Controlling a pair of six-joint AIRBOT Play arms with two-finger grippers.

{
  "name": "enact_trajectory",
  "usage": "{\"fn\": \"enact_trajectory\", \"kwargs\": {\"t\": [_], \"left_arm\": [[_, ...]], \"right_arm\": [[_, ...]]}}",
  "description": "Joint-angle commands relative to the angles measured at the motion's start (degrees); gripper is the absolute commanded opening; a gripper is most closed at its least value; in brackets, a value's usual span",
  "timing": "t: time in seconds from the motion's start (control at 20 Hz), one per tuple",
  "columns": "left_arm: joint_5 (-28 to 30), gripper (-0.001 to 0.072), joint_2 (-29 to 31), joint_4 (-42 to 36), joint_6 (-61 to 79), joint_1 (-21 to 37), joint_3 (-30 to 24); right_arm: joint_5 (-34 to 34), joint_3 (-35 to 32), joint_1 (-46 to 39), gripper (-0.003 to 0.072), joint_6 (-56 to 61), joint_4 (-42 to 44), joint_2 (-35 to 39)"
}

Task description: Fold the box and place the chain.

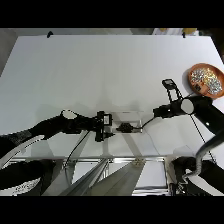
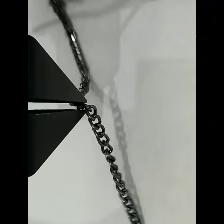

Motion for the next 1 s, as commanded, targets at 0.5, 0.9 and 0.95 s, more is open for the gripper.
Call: {"fn": "enact_trajectory", "kwargs": {"t": [0.5,0.9,0.95], "left_arm": [[0.02,0.0272,0.0,0.02,0.02,-0.02,0.0],[0.02,0.0272,0.0,0.02,0.02,-0.02,0.0],[0.0,0.0272,0.0,0.02,0.02,-0.02,0.0]], "right_arm": [[8.17,0.04,6.69,0.0015,-12.87,30.4,31.58],[4.13,0.04,6.69,0.0015,-25.2,51.12,31.56],[3.93,0.04,6.69,0.0015,-25.53,51.74,31.5]]}}
